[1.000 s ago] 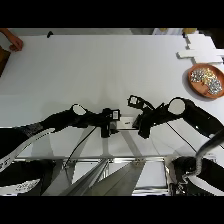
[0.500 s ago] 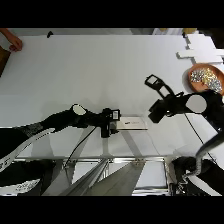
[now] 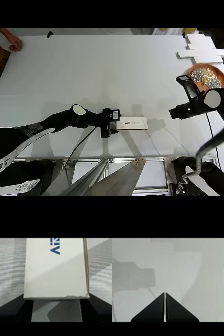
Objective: Fold the box and place the chain.
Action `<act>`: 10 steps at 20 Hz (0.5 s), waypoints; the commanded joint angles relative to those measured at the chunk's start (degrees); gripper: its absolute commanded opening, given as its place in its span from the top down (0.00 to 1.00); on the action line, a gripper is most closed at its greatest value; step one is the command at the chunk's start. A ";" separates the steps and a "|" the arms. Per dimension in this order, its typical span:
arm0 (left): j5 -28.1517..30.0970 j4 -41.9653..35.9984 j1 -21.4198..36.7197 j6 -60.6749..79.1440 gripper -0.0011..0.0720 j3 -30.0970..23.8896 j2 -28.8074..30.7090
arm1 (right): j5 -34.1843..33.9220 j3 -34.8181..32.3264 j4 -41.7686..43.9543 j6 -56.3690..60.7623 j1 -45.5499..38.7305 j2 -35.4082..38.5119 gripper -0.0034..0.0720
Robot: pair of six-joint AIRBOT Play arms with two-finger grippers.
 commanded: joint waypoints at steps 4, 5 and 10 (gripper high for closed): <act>0.09 0.85 0.81 -1.70 0.53 -0.02 1.92 | 1.60 -0.11 -0.76 1.11 -1.40 0.04 0.92; 0.09 0.87 1.64 -3.67 0.53 -0.02 3.43 | 1.60 -0.11 -0.76 1.11 -1.40 0.04 0.92; 0.07 3.39 12.59 -16.20 0.53 -0.02 14.60 | 1.60 -0.11 -0.76 1.11 -1.40 0.04 0.92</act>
